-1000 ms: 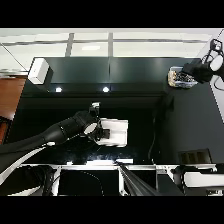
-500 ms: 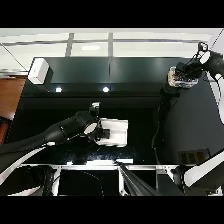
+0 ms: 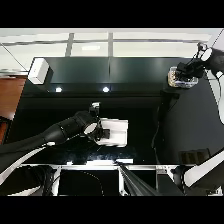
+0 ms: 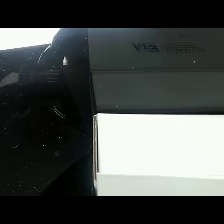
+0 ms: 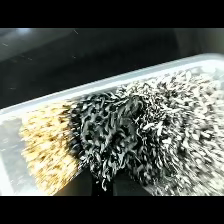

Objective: Fold the box and place the chain.

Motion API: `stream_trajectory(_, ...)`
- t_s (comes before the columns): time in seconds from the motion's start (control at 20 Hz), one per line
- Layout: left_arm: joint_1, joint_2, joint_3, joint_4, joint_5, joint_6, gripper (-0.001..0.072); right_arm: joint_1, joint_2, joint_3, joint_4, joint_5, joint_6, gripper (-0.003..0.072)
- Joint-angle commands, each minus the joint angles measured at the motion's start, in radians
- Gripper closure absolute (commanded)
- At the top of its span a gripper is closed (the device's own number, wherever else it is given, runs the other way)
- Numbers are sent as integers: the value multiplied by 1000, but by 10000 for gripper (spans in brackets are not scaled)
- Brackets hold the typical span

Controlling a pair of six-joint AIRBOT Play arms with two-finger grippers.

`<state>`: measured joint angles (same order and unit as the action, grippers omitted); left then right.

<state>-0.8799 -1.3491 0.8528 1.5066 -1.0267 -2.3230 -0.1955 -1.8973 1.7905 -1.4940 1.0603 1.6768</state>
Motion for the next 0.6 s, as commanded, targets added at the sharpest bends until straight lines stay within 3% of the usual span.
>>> stream_trajectory(0.0,0,-1,0,0,0,0,675,0,103,38,1,64,-72,644)
stream_trajectory(0.15,1,-1,0,0,0,0,675,-1,266,43,6,104,-156,645)
stream_trajectory(0.55,0,-1,0,0,-9,0,677,-22,685,40,273,208,-189,646)
